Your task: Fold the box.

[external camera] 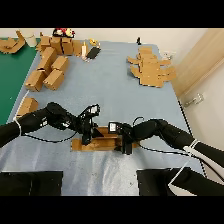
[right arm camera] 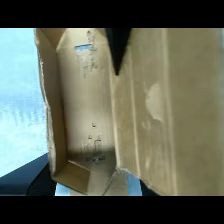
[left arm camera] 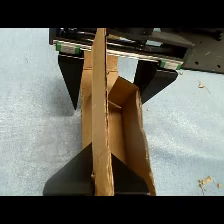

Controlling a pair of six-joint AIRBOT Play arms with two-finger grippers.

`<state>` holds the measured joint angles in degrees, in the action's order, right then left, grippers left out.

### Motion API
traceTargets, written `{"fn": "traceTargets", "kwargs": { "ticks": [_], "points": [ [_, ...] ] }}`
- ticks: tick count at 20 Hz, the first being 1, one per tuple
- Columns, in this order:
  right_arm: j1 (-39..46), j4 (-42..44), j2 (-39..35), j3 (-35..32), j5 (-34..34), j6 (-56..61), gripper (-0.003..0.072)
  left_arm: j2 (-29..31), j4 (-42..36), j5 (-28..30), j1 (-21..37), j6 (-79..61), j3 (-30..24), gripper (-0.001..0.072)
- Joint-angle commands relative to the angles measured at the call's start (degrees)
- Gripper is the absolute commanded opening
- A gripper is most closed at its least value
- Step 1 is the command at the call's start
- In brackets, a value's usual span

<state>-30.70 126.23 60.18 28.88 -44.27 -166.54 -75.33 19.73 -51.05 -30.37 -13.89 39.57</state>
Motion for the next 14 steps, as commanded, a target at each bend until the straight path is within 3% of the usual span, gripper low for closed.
{"fn": "traceTargets", "kwargs": {
  "ticks": [1,13,14],
  "points": [
    [0.0,-0.02,0.52,0.07,1.75,-0.04,0.0708,-0.04,0.02,0.0,0.02,-0.02,0.0,0.0011],
    [-0.02,-0.02,2.49,0.02,1.25,-0.59,0.0673,-0.04,0.02,0.0,0.02,-0.02,0.0,0.0012],
    [-0.02,-0.02,2.67,0.02,0.96,-0.59,0.0601,-0.04,0.02,0.0,0.02,-0.02,0.0,0.0011]
  ]
}}
